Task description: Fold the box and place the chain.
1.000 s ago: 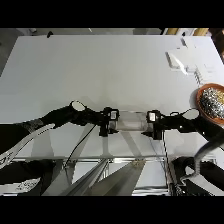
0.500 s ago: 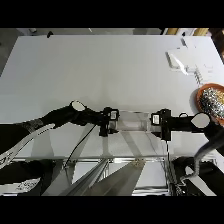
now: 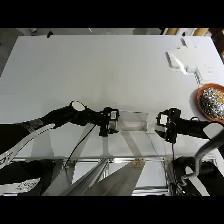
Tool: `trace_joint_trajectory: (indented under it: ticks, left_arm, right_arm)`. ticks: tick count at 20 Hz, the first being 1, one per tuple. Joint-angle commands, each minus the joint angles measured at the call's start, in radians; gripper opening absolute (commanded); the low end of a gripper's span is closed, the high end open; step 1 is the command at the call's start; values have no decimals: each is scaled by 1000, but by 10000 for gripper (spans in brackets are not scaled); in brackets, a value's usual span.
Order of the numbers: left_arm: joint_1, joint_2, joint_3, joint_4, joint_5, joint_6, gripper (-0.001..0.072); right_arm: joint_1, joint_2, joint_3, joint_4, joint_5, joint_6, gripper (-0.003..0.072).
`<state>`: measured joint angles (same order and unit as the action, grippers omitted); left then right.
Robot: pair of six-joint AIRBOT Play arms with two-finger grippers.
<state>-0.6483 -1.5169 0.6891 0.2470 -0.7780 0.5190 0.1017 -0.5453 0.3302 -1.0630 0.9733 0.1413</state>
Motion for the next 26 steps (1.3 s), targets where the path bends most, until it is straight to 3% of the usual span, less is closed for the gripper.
trace_joint_trajectory:
  ticks: [1, 6, 10, 12, 18, 22, 26]
  left_arm:
    - [0, 0, 0, 0, 0, 0, 321]
    - [0, 0, 0, 0, 0, 0, 321]
    - [0, 0, 0, 0, 0, 0, 321]
    - [0, 0, 0, 0, 0, 0, 321]
    - [0, 0, 0, 0, 0, 0, 321]
    - [0, 0, 0, 0, 0, 0, 321]
    - [0, 0, 0, 0, 0, 0, 321]
  right_arm:
    - [0, 77, 1, 1, 48, 74, 663]
    - [18, 121, 1, 208, 83, 79, 609]
    - [116, 115, 1, 345, 96, 13, 23]
    - [159, 71, 1, 410, 29, -30, 21]
    - [243, -265, 34, 607, -410, -45, 21]
    - [243, -436, 159, 599, -451, -32, 21]
    - [239, -542, 185, 525, -456, 50, 21]
